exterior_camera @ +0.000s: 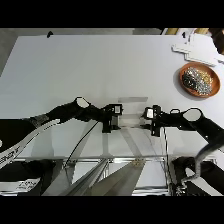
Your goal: Fold the box and place the chain.
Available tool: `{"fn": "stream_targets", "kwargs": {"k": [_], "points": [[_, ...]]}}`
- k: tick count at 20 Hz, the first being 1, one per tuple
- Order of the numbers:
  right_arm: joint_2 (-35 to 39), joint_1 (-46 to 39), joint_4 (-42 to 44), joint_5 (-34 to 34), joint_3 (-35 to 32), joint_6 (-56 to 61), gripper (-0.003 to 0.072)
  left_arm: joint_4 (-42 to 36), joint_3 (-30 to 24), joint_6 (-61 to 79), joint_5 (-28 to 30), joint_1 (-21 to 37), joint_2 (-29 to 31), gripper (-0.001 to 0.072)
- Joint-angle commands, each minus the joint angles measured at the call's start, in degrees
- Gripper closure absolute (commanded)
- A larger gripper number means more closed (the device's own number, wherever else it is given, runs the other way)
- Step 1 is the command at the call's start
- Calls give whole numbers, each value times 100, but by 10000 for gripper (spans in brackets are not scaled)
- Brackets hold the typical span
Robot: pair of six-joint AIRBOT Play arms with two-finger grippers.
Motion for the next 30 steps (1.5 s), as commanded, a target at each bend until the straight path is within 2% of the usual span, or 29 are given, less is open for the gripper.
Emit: {"fn": "stream_targets", "kwargs": {"k": [1, 4, 5, 6, 8, 9, 12, 14, 15, 22, 26, 30], "points": [[570, -376, -621, 155, 0, 597, 250, 13, 4, 17, -7, 2, 2, 399], [1276, -662, -1287, 592, -2, 1016, 271, 13, 4, 17, -7, 2, 2, 399], [1486, -743, -1344, 699, -2, 1296, 327, 13, 4, 17, -7, 2, 2, 399], [1661, -826, -1320, 748, -2, 1674, 419, 13, 4, 17, -7, 2, 2, 399], [1882, -1036, -1320, 651, -2, 2896, 647, 13, 4, 17, -7, 2, 2, 399], [1873, -1163, -1318, 511, -2, 3427, 671, 13, 4, 17, -7, 2, 2, 399], [1718, -1602, -1576, -50, -2, 5488, 671, 13, 4, 17, -7, 2, 2, 399], [1419, -1904, -2048, -94, -2, 7053, 671, 13, 4, 17, -7, 2, 2, 399], [1246, -1982, -2177, -57, -2, 7425, 671, 15, 4, 17, -7, 2, 2, 399], [92, -1829, -1827, 684, -2, 7772, 671, 13, 4, 17, -7, 2, 2, 399], [-254, -1357, -1397, 649, -2, 7766, 671, 13, 4, 17, -7, 2, 2, 399], [-17, -1172, -1137, 800, 0, 7604, 670, 15, 4, 17, -7, 2, 2, 399]]}}
